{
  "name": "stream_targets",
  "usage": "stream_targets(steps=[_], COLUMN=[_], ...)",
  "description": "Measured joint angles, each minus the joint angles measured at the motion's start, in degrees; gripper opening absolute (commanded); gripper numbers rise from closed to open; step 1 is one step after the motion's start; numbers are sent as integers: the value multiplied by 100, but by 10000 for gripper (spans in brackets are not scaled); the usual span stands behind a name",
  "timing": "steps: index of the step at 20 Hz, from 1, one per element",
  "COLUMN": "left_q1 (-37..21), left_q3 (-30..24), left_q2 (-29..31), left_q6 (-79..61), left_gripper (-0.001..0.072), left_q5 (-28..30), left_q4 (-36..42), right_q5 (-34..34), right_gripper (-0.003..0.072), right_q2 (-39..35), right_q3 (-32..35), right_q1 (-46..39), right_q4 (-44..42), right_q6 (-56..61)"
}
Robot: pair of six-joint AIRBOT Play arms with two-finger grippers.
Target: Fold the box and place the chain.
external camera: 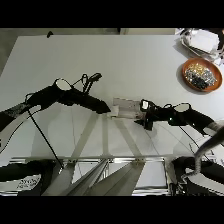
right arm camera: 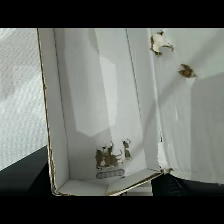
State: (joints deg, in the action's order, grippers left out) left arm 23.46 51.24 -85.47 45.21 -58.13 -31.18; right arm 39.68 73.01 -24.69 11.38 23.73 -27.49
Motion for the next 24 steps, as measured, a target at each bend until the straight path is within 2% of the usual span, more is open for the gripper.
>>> stream_targets(steps=[3,4,5,9,17,24], left_q1=[101,140,177,369,979,1519], left_q3=[0,0,0,31,562,1172], left_q2=[17,20,20,20,-20,-245], left_q6=[-11,-15,-13,396,2544,4424], left_gripper=[310,370,393,394,412,410], left_q5=[-13,9,42,289,697,595], left_q4=[118,144,164,15,-1565,-2922], right_q5=[0,0,0,0,0,0], right_gripper=[342,342,342,342,342,342], right_q2=[0,0,0,0,0,0], right_q3=[2,0,0,0,0,0], right_q1=[0,0,0,0,0,0], right_q4=[0,0,0,0,0,0], right_q6=[0,0,0,0,0,0])
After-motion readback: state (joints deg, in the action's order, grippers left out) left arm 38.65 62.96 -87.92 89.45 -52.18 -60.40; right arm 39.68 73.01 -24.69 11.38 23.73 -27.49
